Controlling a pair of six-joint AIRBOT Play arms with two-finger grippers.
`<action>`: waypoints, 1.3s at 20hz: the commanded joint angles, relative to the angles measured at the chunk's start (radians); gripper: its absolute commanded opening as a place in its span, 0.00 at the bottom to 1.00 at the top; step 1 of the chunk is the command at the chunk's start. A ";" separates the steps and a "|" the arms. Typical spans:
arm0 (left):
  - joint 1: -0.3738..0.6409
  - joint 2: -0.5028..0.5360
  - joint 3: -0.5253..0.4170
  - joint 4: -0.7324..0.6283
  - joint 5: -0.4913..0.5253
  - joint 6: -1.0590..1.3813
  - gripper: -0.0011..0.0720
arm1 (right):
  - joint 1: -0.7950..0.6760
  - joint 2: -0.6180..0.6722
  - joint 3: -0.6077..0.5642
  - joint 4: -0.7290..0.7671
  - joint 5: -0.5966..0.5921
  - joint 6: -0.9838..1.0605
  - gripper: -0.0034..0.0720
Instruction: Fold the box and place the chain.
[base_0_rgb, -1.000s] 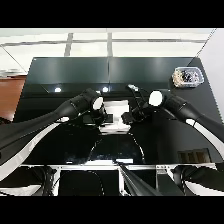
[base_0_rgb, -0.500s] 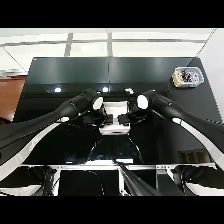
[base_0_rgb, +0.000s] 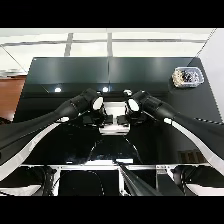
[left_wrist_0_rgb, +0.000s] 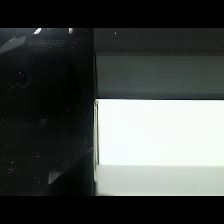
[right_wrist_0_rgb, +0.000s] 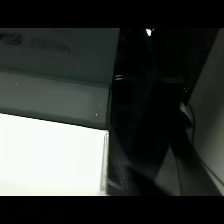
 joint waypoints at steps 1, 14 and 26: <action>0.000 0.001 0.000 0.000 -0.005 0.000 0.05 | 0.004 -0.002 0.003 -0.004 0.030 0.019 0.06; 0.000 0.001 0.000 0.000 -0.005 0.007 0.05 | -0.039 -0.002 0.005 0.100 0.021 0.019 0.40; 0.000 0.001 0.000 0.000 0.000 0.007 0.05 | -0.012 -0.010 0.008 0.031 0.026 0.049 0.06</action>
